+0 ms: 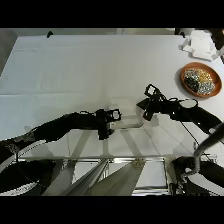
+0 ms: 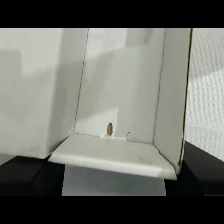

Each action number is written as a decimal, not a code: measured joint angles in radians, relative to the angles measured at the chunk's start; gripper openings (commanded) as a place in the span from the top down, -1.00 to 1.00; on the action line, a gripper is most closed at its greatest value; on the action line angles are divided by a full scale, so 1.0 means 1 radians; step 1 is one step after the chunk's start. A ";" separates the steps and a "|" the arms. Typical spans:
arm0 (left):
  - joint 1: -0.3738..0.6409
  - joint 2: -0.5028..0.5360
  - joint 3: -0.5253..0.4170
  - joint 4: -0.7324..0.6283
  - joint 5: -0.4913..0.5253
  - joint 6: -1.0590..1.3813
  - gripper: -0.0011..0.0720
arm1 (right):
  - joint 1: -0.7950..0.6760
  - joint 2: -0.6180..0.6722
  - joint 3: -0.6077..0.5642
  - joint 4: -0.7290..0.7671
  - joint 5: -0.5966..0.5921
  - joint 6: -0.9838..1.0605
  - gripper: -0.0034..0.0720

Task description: Fold the box and place the chain.

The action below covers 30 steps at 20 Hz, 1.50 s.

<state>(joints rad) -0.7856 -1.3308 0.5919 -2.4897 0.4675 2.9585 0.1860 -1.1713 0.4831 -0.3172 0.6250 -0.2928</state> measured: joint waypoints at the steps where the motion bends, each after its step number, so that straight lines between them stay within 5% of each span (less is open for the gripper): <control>1: 0.000 0.000 0.000 0.000 0.000 0.000 0.06 | 0.000 0.024 0.006 -0.015 0.009 0.014 0.88; 5: 0.000 0.000 0.000 0.000 0.000 0.000 0.06 | 0.000 0.186 0.023 -0.108 0.037 0.071 0.88; 9: 0.000 0.000 0.000 0.000 0.000 0.001 0.06 | 0.000 0.302 0.027 -0.460 0.194 0.233 0.87; 10: 0.000 0.000 0.000 0.000 0.000 0.001 0.06 | 0.000 0.309 0.027 -0.551 0.249 0.258 0.71; 12: 0.000 0.000 0.000 0.000 0.000 0.001 0.06 | 0.000 0.308 0.025 -0.682 0.342 0.279 -0.08; 13: 0.000 0.000 0.000 0.000 0.000 0.001 0.06 | 0.000 0.302 0.019 -0.717 0.365 0.276 -0.15; 21: 0.000 0.000 0.000 0.000 0.000 0.000 0.06 | 0.051 0.184 -0.006 -0.702 0.267 0.183 -0.14; 23: 0.000 0.000 0.000 0.000 0.000 0.000 0.06 | 0.087 0.150 -0.008 -0.676 0.223 0.155 0.04; 30: 0.000 0.000 0.000 0.000 0.000 0.000 0.06 | 0.137 0.096 -0.008 -0.636 0.135 0.114 0.14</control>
<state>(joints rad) -0.7856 -1.3308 0.5919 -2.4901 0.4675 2.9589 0.3233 -1.0752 0.4747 -0.9531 0.7601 -0.1791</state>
